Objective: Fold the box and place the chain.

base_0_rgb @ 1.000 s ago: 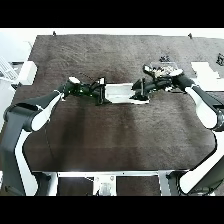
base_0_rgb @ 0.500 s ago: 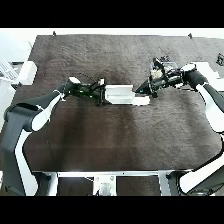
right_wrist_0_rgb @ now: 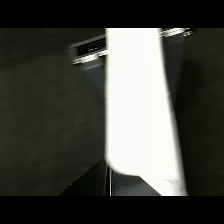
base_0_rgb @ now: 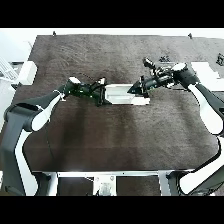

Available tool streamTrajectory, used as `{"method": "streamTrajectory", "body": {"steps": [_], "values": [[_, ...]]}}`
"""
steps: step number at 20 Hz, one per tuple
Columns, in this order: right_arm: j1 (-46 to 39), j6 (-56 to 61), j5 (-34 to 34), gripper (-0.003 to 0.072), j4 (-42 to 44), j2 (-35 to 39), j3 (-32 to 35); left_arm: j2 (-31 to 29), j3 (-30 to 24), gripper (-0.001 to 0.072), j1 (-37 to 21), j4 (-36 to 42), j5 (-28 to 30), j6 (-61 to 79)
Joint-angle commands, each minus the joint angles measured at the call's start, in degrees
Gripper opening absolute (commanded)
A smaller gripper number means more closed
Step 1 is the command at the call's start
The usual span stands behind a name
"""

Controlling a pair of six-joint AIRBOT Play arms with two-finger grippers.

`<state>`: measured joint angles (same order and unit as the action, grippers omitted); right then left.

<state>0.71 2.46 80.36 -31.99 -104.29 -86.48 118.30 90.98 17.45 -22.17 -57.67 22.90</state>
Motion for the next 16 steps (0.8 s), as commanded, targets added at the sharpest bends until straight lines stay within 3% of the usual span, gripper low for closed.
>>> {"method": "streamTrajectory", "body": {"steps": [1, 11, 16], "values": [[0.63, -0.07, -9.53, 0.0010, 0.02, -0.04, -0.02, 0.00, 0.00, 0.0357, -0.02, -0.72, 0.15, -0.39], [0.72, -0.04, -19.98, 0.0011, 1.62, -0.85, -0.26, 0.00, 0.00, 0.0357, -0.02, -5.01, 0.07, -0.37], [1.36, 0.17, -20.55, 0.0011, 2.99, -4.81, -0.74, 0.00, 0.00, 0.0357, -0.02, -5.01, 0.13, -0.37]]}}
